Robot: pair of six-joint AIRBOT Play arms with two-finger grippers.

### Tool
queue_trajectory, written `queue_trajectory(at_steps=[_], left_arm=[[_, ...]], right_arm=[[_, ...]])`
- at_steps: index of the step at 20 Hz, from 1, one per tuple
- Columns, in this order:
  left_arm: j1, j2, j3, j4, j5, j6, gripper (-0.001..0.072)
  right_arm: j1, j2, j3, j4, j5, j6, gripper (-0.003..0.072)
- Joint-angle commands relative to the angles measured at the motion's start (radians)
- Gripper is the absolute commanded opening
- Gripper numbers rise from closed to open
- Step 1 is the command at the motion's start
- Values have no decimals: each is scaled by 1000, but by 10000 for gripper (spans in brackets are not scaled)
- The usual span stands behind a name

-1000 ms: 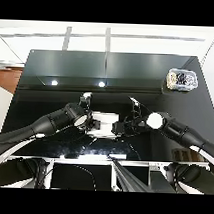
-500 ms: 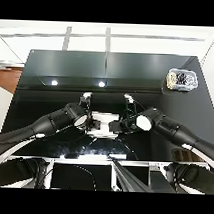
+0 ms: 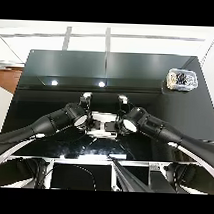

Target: Fold the box and place the chain.

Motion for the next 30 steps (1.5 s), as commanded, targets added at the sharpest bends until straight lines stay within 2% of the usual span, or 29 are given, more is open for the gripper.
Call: queue_trajectory(at_steps=[1,21,23,26,27,30], left_arm=[[0,0,1,0,0,-1,31],[0,0,1,1,0,-1,31],[0,0,1,1,0,0,31],[0,0,1,1,0,-1,31],[0,0,1,1,0,-1,31],[0,0,1,0,0,-1,31]], right_arm=[[8,-21,22,-37,22,79,302],[14,-108,63,-72,59,102,293],[14,-108,63,-74,55,101,215],[15,-108,63,-73,47,101,185],[15,-108,63,-73,47,101,106],[21,-108,63,-71,39,103,48]])
